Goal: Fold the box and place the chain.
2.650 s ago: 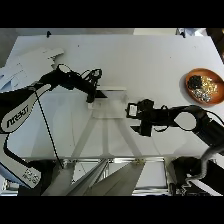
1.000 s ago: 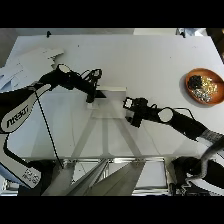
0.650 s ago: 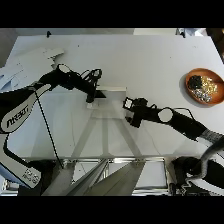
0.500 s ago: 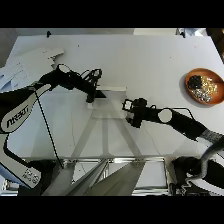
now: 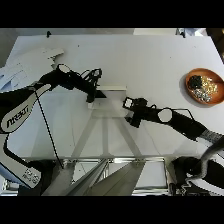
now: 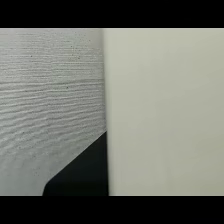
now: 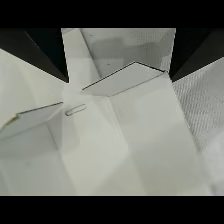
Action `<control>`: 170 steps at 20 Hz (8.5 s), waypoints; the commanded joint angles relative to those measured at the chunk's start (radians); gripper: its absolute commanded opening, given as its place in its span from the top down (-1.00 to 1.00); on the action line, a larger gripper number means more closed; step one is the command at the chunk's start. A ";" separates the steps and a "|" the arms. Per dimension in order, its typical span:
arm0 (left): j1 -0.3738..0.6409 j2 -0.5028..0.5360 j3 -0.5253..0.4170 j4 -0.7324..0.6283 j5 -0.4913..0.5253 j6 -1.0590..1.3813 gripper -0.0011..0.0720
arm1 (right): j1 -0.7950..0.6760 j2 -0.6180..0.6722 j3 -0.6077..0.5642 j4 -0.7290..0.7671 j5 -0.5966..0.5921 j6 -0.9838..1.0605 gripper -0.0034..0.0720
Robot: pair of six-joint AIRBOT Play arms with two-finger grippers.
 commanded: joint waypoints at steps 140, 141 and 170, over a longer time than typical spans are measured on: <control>0.000 0.000 0.001 0.002 -0.004 0.000 0.94 | -0.257 -0.413 0.396 0.211 0.578 -0.486 -0.95; 0.000 0.000 0.001 0.002 -0.004 0.000 0.94 | -0.252 -0.413 0.396 0.211 0.578 -0.486 -0.95; 0.000 0.000 0.001 0.002 -0.004 0.000 0.94 | -0.224 -0.430 0.396 0.179 0.536 -0.494 -0.39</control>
